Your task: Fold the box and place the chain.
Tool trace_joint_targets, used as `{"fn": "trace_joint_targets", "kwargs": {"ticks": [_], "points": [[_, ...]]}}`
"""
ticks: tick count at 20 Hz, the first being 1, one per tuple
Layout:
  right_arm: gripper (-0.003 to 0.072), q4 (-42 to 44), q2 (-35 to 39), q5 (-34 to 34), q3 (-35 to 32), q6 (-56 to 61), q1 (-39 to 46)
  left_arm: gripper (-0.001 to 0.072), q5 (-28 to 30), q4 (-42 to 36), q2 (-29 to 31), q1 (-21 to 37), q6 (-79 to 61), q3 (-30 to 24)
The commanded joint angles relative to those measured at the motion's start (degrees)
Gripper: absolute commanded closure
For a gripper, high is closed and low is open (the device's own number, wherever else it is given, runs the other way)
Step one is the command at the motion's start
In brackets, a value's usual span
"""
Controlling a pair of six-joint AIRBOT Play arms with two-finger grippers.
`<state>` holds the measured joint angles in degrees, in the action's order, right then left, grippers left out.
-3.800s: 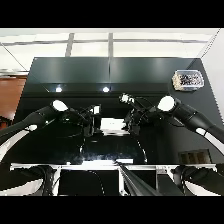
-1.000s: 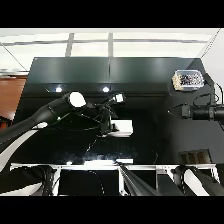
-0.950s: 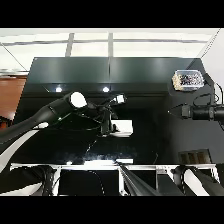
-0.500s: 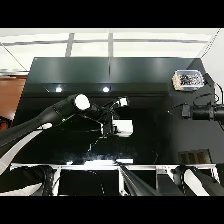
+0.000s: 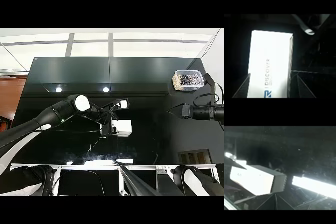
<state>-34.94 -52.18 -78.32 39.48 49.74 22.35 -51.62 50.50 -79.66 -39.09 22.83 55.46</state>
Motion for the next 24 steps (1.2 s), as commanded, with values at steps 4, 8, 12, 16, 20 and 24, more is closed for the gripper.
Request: {"fn": "trace_joint_targets", "kwargs": {"ticks": [4, 8, 12, 16, 20, 24], "points": [[0.0677, -2.19, 0.04, -0.15, -0.04, 0.24, 0.02, -0.0001, 0.00, 0.02, 0.26, 0.07, 1.73, 1.44], [0.0677, -2.16, 0.04, -0.17, -0.04, 0.24, 0.02, -0.0001, -0.07, 0.07, 0.24, 0.33, 2.51, 2.36], [0.0677, -2.16, 0.04, -0.15, -0.04, 0.24, 0.02, -0.0001, -2.51, 1.05, 0.22, 0.87, 4.72, 2.32], [0.0677, -2.16, 0.04, -0.20, -0.04, 0.26, 0.02, -0.0001, -2.95, 2.01, -0.15, 0.83, 4.74, 2.32], [0.0677, -2.16, 0.04, -0.22, -0.04, 0.31, 0.02, -0.0001, -2.99, 3.17, -1.20, -0.07, 4.72, 2.32], [0.0677, -2.16, 0.04, -0.13, -0.04, 0.31, 0.02, -0.0002, -2.84, 3.23, -1.22, -0.87, 4.66, 2.34]]}}
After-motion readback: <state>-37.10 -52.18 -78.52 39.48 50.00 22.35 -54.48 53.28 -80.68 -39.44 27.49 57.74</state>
